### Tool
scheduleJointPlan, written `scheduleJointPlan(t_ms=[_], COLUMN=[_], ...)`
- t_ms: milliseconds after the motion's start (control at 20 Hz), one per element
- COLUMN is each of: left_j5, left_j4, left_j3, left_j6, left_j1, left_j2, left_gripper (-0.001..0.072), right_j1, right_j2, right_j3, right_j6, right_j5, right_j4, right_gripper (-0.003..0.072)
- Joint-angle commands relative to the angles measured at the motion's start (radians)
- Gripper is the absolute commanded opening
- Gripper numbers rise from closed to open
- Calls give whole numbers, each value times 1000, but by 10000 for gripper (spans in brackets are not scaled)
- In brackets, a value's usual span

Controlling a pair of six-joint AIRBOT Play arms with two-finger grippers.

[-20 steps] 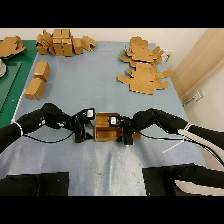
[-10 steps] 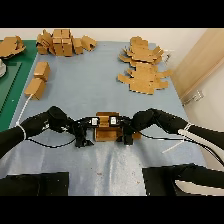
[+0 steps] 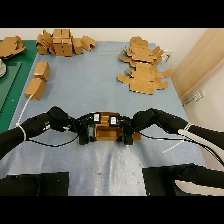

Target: Fold the box.

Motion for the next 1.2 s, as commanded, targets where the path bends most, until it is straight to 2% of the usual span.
scheduleJointPlan(t_ms=[0,400,700,750,800,1150], left_j5=[3,66,72,72,72,78], left_j4=[9,4,5,5,6,4], left_j3=[0,0,-4,-5,-8,-8], left_j6=[-32,-31,-35,-35,-35,-35], left_j1=[-2,-70,-72,-72,-72,-72], left_j2=[4,3,3,3,2,-30], left_gripper=[704,704,699,579,525,525], right_j1=[0,0,0,0,0,0], right_j2=[0,0,0,0,0,0], right_j3=[0,0,0,0,0,0], right_j6=[2,2,2,2,2,2], right_j5=[0,0,0,0,0,0], right_j4=[1,1,1,0,0,0], right_gripper=[442,443,442,442,443,442])
